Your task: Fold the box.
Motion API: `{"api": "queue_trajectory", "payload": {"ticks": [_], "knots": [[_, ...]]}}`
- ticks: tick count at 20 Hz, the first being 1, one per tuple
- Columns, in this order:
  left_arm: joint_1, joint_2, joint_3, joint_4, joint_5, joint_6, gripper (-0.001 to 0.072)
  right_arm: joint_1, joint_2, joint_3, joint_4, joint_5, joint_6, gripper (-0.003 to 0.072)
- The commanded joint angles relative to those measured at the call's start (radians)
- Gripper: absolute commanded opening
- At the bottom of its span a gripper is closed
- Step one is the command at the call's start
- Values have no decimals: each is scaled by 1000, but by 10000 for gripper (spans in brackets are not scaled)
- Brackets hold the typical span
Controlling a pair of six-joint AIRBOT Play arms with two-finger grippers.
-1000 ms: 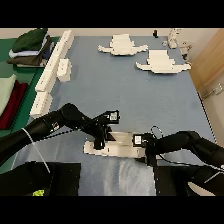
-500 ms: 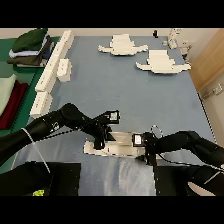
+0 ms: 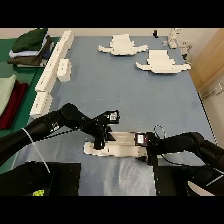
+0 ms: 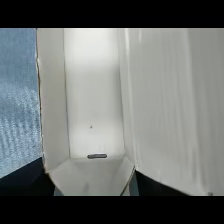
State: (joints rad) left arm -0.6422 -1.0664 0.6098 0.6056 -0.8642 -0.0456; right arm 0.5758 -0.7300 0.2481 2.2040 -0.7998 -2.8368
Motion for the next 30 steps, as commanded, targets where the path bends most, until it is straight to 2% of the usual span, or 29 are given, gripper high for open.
{"api": "queue_trajectory", "payload": {"ticks": [1,10,12,16,18,30], "knots": [[0,1,1,0,0,0,16,0,3,-11,4,19,12,643],[0,1,1,0,0,0,16,27,3,-23,30,48,-10,637],[0,1,1,0,0,0,16,27,0,-23,31,48,-18,561],[0,1,1,0,0,0,16,27,-18,-35,31,51,-18,559],[0,1,1,0,0,0,16,27,-17,-35,31,53,-18,532],[0,1,1,0,0,0,16,27,-17,-34,21,108,-19,519]]}}
